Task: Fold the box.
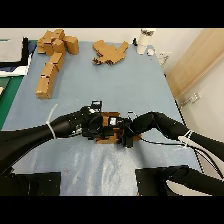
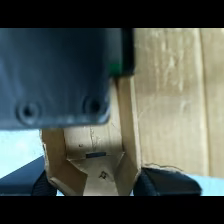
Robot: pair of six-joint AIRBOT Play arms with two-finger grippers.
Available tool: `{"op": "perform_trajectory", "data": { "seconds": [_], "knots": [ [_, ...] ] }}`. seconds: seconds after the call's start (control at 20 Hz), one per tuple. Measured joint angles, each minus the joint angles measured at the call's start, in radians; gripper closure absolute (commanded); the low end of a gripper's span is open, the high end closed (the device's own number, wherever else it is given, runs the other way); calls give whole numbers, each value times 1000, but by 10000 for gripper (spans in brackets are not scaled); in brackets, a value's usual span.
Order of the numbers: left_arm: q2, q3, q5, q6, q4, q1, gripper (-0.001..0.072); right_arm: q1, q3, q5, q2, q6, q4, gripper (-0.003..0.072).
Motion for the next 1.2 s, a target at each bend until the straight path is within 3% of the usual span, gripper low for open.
{"op": "perform_trajectory", "data": {
  "seconds": [0.05,0.1,0.45,0.5,0.6,1.2],
  "knots": [
    [-10,7,-14,-18,14,-7,615,0,0,0,0,0,-1,91],
    [-16,13,-30,-32,32,-12,666,-1,0,2,0,1,-4,91],
    [-32,31,-43,-71,53,-26,662,-1,0,2,0,1,-3,91],
    [-33,31,-44,-71,54,-26,631,-1,0,2,0,1,-2,91],
    [-34,33,-39,-70,51,-27,285,-1,0,3,0,0,1,91],
    [-31,100,-188,-45,35,-1,276,0,0,0,0,0,0,91]
  ]
}}
